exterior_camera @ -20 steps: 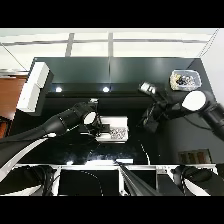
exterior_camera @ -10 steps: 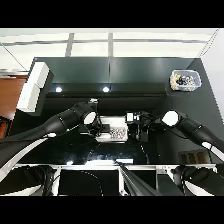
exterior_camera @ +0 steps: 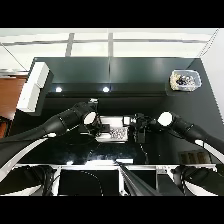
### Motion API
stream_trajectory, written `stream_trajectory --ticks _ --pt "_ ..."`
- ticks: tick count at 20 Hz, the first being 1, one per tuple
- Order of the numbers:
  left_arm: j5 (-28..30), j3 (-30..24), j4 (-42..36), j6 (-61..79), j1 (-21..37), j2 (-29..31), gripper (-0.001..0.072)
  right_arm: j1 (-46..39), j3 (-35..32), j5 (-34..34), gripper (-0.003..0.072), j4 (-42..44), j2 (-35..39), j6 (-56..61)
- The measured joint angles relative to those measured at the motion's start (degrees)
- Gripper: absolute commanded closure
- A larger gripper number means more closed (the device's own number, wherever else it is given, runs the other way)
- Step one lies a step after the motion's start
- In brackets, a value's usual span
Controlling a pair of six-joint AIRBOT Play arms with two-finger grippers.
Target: Fold the box and place the chain.
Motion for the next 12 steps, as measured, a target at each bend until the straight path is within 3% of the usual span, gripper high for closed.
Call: stream_trajectory --ticks 3,4,6,7,12 --pt "0.0 0.0 0.0 0.0 0.0 0.0 0.0679 0.2 0.0 -0.7 0.0306 0.2 -0.3 -0.2" --pt "0.0 0.0 0.0 0.0 0.0 0.0 0.0679 0.2 0.0 -0.9 0.0536 0.3 -0.4 -0.3" --pt "0.0 0.0 0.0 0.0 0.0 0.0 0.0679 0.3 0.0 -0.9 0.0559 0.3 -0.5 -0.3" --pt "0.0 0.0 0.0 0.0 0.0 0.0 0.0679 0.3 0.0 -1.0 0.0681 0.3 -0.5 -0.3" --pt "0.0 0.0 -0.1 0.0 0.0 0.0 0.0679 0.3 0.0 -1.3 0.0671 -2.5 0.2 5.6"
